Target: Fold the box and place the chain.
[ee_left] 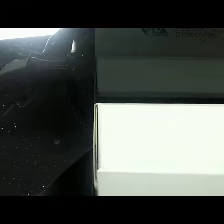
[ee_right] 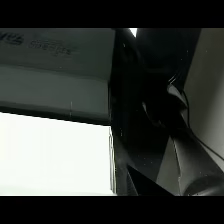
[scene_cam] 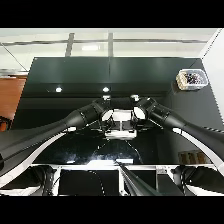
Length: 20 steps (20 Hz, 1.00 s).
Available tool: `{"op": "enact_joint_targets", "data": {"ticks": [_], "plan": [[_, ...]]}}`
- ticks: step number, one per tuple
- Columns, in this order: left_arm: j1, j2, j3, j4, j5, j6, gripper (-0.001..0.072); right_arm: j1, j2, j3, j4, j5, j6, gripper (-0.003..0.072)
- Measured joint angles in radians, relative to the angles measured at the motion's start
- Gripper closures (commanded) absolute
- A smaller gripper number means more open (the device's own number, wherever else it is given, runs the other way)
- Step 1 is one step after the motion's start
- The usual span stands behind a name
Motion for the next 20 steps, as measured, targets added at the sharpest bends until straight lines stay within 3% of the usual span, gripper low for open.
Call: {"op": "enact_joint_targets", "data": {"ticks": [12,13,15,17,20], "plan": [[0.000,0.000,0.000,0.000,0.000,0.000,0.0679,0.000,-0.011,0.000,0.004,-0.026,0.023,0.0386],[0.000,0.000,0.000,0.000,0.000,0.000,0.0680,0.000,-0.013,0.000,0.004,-0.026,0.024,0.0482],[0.000,0.000,0.000,0.000,0.003,-0.001,0.0680,0.000,-0.016,0.000,0.005,-0.026,0.024,0.0547],[0.000,0.000,0.000,0.000,-0.003,-0.002,0.0680,0.000,-0.019,-0.001,0.005,-0.026,0.024,0.0679],[0.000,-0.001,0.000,-0.004,-0.006,-0.003,0.0679,0.000,-0.022,0.000,0.007,-0.028,0.027,0.0672]]}}
